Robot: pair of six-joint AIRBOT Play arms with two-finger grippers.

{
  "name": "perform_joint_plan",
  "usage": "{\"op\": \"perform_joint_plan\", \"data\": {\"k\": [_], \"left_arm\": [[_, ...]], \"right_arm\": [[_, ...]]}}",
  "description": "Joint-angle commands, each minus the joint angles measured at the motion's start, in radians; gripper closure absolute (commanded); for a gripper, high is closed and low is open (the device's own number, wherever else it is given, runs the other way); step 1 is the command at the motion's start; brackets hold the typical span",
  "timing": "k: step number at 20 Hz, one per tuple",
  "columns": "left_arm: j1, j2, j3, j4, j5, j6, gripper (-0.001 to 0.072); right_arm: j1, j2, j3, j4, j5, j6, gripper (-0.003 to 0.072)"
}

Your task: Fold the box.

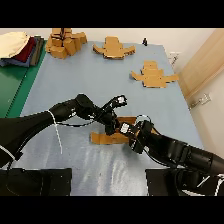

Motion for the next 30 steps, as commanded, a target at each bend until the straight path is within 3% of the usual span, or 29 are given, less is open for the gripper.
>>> {"op": "perform_joint_plan", "data": {"k": [1, 5, 10, 16, 30], "left_arm": [[-0.001, 0.0, 0.0, 0.0, 0.0, 0.0, 0.0695], [-0.001, 0.0, 0.0, 0.0, 0.0, 0.0, 0.0696], [-0.001, 0.0, 0.0, 0.0, 0.0, 0.0, 0.0695], [-0.001, 0.0, 0.0, 0.0, 0.0, 0.0, 0.0695], [-0.001, 0.0, 0.0, 0.0, 0.0, 0.0, 0.0695]], "right_arm": [[-0.138, 0.04, -0.001, 0.229, 0.05, -0.327, -0.0034], [-0.389, 0.03, 0.0, 0.678, 0.071, -0.899, -0.0034], [-0.579, -0.055, 0.001, 1.057, 0.079, -1.371, -0.0034], [-0.588, -0.185, 0.002, 1.14, -0.029, -1.405, -0.0034], [-0.587, -0.182, 0.002, 1.126, -0.08, -1.378, -0.0034]]}}
